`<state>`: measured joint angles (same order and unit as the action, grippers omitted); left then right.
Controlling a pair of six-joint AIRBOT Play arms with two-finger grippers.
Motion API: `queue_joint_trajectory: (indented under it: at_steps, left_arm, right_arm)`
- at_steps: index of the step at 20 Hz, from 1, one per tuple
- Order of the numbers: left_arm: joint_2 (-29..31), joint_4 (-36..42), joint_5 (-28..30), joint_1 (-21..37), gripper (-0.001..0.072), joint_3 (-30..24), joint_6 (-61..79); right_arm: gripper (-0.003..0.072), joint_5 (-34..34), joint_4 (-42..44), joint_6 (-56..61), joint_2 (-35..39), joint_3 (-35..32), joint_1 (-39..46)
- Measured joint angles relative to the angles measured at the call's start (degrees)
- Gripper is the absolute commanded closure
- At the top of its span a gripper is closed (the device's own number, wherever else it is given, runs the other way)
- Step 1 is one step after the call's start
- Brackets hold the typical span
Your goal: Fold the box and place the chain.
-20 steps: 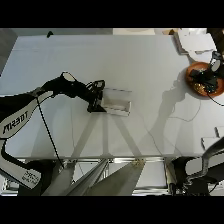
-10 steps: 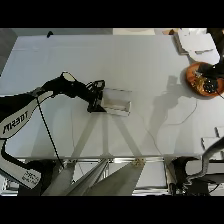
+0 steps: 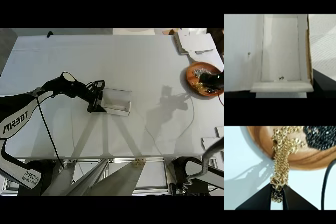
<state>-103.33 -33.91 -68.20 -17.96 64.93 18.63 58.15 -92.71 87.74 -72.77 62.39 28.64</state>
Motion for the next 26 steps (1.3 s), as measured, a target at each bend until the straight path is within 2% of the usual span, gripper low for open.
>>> queue_joint_trajectory:
  at_steps: [5,16,26]
  left_arm:
    - [0.0,0.0,0.0,0.0,0.0342,0.0,0.0]
    - [0.0,0.0,0.0,0.0,0.0342,0.0,0.0]
    - [0.0,0.0,0.0,0.0,0.0342,0.0,0.0]
  right_arm:
    - [0.0679,0.8,0.3,-0.7,6.2,-5.5,-9.4]
    - [0.0677,2.7,1.3,3.6,9.0,-6.9,-41.9]
    - [0.0677,-6.6,8.3,4.9,8.9,-6.9,-54.2]
